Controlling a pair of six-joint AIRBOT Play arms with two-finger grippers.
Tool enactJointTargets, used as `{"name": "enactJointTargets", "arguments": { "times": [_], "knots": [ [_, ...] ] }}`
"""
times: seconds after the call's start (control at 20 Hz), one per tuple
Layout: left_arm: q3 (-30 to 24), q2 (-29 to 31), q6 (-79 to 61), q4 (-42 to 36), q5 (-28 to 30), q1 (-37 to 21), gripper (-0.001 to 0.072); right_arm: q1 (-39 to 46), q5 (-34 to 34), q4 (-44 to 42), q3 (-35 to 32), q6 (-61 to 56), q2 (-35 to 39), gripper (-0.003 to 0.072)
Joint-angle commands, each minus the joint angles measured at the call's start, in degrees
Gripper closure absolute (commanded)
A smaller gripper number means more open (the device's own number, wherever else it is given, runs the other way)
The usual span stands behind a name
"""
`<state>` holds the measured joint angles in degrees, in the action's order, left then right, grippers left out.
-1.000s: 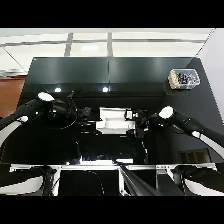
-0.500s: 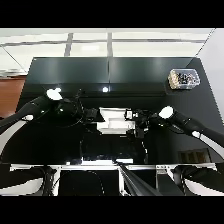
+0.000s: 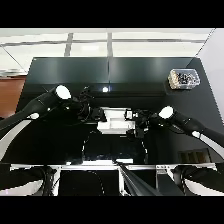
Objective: Fold the box and place the chain.
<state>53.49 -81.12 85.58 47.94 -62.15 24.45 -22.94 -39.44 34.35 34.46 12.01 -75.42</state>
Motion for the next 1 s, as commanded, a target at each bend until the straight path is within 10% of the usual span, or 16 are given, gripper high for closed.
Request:
{"name": "enactJointTargets", "arguments": {
  "times": [0.0,0.95],
  "knots": [
    [1.27,0.04,5.14,4.81,0.81,1.88,0.0164,-0.04,0.02,-0.02,0.04,-0.02,-0.04,0.0453],
    [9.44,-1.57,35.32,40.37,-0.92,18.88,0.0221,-0.04,0.02,0.00,0.04,-0.02,-0.04,0.0453]
  ]
}}
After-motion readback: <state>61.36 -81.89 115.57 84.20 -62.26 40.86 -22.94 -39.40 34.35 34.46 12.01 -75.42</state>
